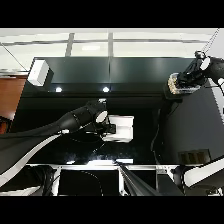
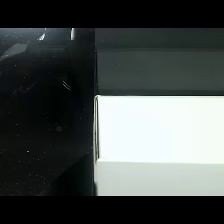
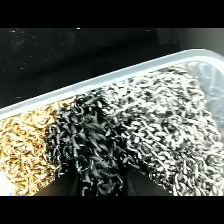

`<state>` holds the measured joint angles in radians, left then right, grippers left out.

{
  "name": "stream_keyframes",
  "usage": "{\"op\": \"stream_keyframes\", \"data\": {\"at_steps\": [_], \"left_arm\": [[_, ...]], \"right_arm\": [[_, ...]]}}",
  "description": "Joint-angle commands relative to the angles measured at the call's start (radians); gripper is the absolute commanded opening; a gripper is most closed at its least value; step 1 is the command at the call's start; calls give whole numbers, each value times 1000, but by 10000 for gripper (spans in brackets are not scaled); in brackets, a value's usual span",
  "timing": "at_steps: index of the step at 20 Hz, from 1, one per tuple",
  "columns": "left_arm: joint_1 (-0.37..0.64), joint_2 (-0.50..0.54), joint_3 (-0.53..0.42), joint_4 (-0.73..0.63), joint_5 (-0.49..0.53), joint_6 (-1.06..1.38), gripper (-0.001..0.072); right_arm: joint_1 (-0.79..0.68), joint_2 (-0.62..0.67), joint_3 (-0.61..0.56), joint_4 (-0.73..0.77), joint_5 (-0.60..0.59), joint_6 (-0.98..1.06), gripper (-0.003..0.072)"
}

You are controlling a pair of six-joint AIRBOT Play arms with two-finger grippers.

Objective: Fold the box and place the chain.

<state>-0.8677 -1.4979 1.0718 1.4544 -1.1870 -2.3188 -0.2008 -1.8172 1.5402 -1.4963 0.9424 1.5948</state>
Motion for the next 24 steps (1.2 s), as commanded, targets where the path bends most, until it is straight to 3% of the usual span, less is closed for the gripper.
{"op": "stream_keyframes", "data": {"at_steps": [1,2,3,6,14,18,24], "left_arm": [[1,0,1,0,0,0,26],[1,0,1,0,0,0,26],[1,0,1,0,0,-1,26],[1,0,1,0,0,-1,26],[1,0,1,0,0,0,26],[1,0,1,0,0,0,26],[1,0,1,0,0,-1,26]], "right_arm": [[-1,-13,10,1,39,-10,202],[-1,-13,27,1,71,-10,63],[-2,-10,55,0,106,-10,8],[0,70,119,2,150,-38,7],[-1,444,119,61,240,-159,6],[-1,583,119,178,261,-190,6],[32,822,32,389,513,-284,6]]}}
